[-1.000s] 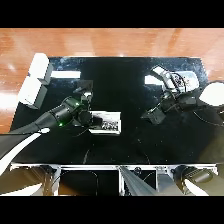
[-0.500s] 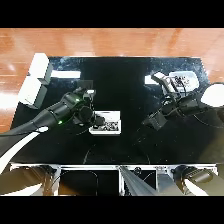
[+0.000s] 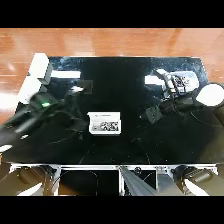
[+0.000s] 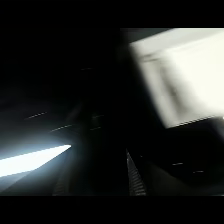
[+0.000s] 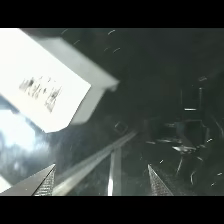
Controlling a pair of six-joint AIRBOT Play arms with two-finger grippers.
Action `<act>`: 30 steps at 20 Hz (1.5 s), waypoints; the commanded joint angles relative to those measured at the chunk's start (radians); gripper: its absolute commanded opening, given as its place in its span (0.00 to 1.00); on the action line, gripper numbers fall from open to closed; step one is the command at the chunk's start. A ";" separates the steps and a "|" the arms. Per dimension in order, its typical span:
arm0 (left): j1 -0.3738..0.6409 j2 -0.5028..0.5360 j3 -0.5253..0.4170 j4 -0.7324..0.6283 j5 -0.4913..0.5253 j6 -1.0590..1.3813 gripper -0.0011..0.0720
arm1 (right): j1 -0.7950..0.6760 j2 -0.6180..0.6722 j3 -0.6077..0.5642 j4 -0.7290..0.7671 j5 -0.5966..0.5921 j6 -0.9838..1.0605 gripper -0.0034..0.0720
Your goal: Fold the box and place the chain.
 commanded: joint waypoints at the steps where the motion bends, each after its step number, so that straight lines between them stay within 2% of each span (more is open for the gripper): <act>1: 0.193 0.235 -0.126 0.003 0.026 0.106 0.65 | 0.000 -0.084 0.095 -0.018 -0.040 0.082 0.95; 4: 0.456 0.414 -0.248 -0.403 -0.095 0.307 0.65 | 0.045 -0.251 0.264 0.003 -0.041 0.037 0.95; 6: 0.578 0.438 -0.304 -0.652 -0.071 0.478 0.65 | 0.105 -0.375 0.389 0.002 -0.026 -0.040 0.95; 7: 0.605 0.425 -0.315 -0.703 -0.061 0.530 0.65 | 0.135 -0.436 0.447 0.002 -0.007 -0.080 0.95; 9: 0.612 0.376 -0.315 -0.693 -0.073 0.545 0.65 | 0.189 -0.526 0.507 0.003 0.016 -0.146 0.95; 11: 0.610 0.314 -0.315 -0.694 -0.088 0.556 0.65 | 0.232 -0.572 0.514 0.003 0.023 -0.163 0.95; 16: 0.610 0.203 -0.315 -0.696 -0.124 0.588 0.65 | 0.299 -0.588 0.513 0.037 0.108 -0.264 0.95; 19: 0.610 0.190 -0.315 -0.698 -0.151 0.588 0.65 | 0.315 -0.588 0.512 0.096 0.187 -0.323 0.95; 22: 0.610 0.190 -0.315 -0.697 -0.146 0.588 0.65 | 0.342 -0.589 0.505 0.059 0.187 -0.365 0.95; 25: 0.610 0.190 -0.315 -0.697 -0.151 0.588 0.65 | 0.382 -0.590 0.474 -0.043 0.150 -0.369 0.95; 30: 0.610 0.190 -0.315 -0.697 -0.152 0.588 0.65 | 0.449 -0.590 0.452 -0.123 0.092 -0.367 0.95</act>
